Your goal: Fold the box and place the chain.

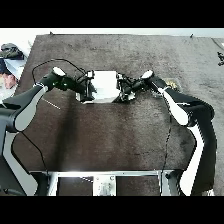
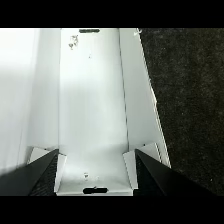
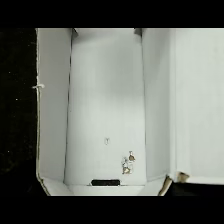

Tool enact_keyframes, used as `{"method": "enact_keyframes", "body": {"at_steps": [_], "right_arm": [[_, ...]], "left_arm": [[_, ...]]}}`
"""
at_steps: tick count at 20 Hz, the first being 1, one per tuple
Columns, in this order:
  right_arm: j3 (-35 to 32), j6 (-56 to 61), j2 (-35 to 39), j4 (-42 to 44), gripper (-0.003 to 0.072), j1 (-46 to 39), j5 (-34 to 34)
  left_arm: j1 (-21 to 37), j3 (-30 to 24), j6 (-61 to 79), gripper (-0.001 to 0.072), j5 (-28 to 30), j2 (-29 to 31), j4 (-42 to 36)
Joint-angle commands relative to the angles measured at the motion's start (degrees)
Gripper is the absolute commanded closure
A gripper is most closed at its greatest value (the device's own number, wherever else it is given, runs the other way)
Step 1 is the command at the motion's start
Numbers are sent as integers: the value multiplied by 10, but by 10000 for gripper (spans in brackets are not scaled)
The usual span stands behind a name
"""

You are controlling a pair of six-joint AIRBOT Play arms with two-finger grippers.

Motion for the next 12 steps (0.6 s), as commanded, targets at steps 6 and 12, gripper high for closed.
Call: {"method": "enact_keyframes", "body": {"at_steps": [6, 12], "right_arm": [[1, 0, 0, 1, 360, 0, -2], [1, 0, 0, 1, 360, 0, -2]], "left_arm": [[2, 0, -16, 337, -8, 0, 9], [26, 0, -16, 698, -55, 2, 15]]}}
